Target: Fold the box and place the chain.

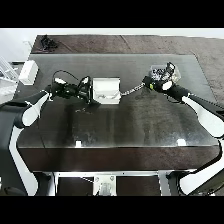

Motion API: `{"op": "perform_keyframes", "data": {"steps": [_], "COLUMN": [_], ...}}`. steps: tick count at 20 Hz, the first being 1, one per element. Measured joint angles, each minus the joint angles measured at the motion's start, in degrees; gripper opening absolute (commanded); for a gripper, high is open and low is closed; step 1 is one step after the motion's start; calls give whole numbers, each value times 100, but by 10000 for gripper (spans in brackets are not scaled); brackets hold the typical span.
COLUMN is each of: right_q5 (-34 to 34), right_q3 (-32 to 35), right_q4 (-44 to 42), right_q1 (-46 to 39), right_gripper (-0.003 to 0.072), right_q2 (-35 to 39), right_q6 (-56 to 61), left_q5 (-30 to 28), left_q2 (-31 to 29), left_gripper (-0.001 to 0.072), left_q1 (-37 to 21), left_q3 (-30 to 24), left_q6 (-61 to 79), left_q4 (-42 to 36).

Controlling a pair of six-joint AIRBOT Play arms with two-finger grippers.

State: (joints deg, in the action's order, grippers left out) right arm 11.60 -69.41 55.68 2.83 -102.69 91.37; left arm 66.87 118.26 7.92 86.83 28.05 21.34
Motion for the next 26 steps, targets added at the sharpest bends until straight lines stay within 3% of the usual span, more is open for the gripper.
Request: {"op": "perform_keyframes", "data": {"steps": [3, 16, 26], "right_q5": [212, 310, 289], "right_q3": [13, 2, 0], "right_q4": [72, 918, 1193], "right_q1": [109, 1567, 2846], "right_gripper": [10, 10, 10], "right_q2": [308, 3222, 3613], "right_q6": [-26, -59, -59], "left_q5": [2, 0, 2], "left_q2": [0, 0, 0], "left_gripper": [355, 355, 355], "left_q1": [0, 2, 2], "left_q3": [0, 0, 0], "left_q6": [0, 0, 0], "left_q4": [0, 2, 2]}}
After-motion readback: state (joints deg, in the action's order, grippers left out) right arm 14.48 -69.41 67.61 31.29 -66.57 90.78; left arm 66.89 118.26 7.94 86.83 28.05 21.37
